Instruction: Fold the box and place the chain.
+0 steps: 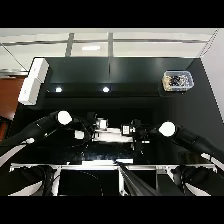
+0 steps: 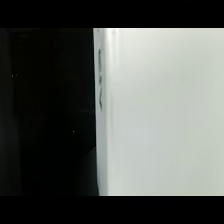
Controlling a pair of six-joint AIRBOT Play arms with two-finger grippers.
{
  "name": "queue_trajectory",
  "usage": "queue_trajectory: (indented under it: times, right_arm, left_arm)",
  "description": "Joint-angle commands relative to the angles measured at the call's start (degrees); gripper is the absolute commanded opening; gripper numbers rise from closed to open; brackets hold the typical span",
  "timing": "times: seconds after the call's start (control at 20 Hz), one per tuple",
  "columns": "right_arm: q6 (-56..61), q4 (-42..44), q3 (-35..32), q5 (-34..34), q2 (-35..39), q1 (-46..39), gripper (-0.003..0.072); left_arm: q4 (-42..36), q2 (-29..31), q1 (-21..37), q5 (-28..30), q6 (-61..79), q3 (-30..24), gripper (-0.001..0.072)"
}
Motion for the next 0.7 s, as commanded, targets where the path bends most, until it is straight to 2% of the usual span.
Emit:
queue_trajectory:
  times: [0.0, 0.15, 0.3, 0.65]
  right_arm:
    - [-4.0, 2.9, 0.0, 1.3, -2.0, -4.1, 0.0633]
    - [-10.7, 8.3, 0.0, 5.4, -4.1, -8.2, 0.0632]
    - [-15.5, 12.6, 0.0, 6.3, -4.8, -8.1, 0.0633]
    - [-15.5, 12.0, -0.1, 5.7, -4.9, -7.8, 0.0632]
  left_arm:
    - [0.0, 0.0, 0.0, 0.1, -0.3, 0.0, 0.0030]
    - [0.0, 0.0, 0.0, 0.2, -0.3, 0.0, 0.0030]
    - [0.0, 0.0, 0.0, 0.1, -0.3, 0.1, 0.0030]
    - [0.0, 0.0, 0.0, 0.1, -0.3, 0.1, 0.0030]
